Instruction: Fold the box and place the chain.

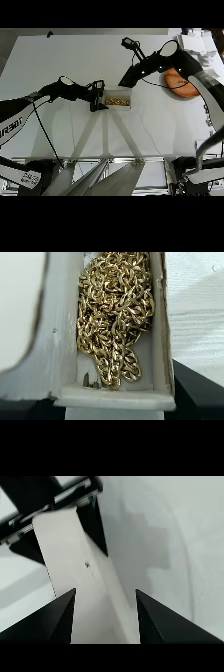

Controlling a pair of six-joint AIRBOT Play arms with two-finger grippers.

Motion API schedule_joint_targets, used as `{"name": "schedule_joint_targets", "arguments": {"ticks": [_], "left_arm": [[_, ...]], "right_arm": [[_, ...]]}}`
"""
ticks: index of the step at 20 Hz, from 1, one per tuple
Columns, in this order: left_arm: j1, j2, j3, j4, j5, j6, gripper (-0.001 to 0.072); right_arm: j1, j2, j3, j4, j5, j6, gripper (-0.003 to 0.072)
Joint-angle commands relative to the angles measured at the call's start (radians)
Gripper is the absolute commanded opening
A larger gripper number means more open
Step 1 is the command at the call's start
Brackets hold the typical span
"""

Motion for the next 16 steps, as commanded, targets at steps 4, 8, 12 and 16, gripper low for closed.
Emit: {"name": "schedule_joint_targets", "arguments": {"ticks": [4, 8, 12, 16], "left_arm": [[0.000, 0.001, 0.000, 0.000, 0.000, 0.000, 0.0217], [0.000, 0.001, 0.000, 0.000, 0.000, 0.000, 0.0217], [0.000, 0.001, 0.000, 0.000, 0.000, 0.000, 0.0217], [0.000, 0.001, 0.000, 0.000, 0.000, 0.000, 0.0217]], "right_arm": [[-0.014, -0.122, 0.013, 0.090, 0.176, -0.245, 0.0437], [0.019, -0.108, 0.002, 0.090, 0.160, -0.322, 0.0435], [0.093, -0.005, -0.144, 0.035, -0.058, -0.438, 0.0425], [0.150, 0.131, -0.332, -0.008, -0.320, -0.512, 0.0348]]}}
